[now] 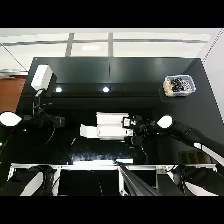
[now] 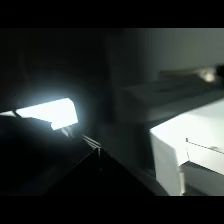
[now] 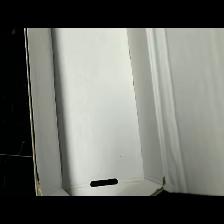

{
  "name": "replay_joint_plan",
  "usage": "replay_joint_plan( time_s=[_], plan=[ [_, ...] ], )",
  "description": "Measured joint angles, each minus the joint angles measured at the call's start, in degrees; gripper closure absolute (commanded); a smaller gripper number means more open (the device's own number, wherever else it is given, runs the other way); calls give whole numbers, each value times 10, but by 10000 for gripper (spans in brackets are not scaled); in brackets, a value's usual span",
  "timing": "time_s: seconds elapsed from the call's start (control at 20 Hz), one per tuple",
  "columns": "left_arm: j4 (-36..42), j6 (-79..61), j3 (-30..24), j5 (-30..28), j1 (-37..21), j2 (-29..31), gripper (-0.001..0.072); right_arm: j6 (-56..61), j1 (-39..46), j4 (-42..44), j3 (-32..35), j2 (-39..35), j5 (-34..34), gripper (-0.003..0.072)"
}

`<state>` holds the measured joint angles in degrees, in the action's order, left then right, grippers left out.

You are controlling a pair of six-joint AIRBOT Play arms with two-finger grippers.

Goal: Fold the box and place the chain.

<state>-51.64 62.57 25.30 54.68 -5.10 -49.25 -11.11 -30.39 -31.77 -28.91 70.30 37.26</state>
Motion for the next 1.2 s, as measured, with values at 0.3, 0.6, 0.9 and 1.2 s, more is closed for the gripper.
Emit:
replay_joint_plan(
  time_s=[0.3, 0.6, 0.9, 1.2],
  plan=[
    [62, 68, -42, 29, 13, -76, 680, 0, 0, 0, 0, 0, 0, 132],
    [132, 79, -46, -12, 110, -152, 572, 0, 0, 0, 0, 0, 0, 132],
    [153, 48, -10, 5, 142, -168, 3, 0, 0, 0, 0, 0, 0, 132],
    [137, 33, 34, 64, 147, -166, 0, 0, 0, 0, 0, 0, 0, 132]
  ],
)
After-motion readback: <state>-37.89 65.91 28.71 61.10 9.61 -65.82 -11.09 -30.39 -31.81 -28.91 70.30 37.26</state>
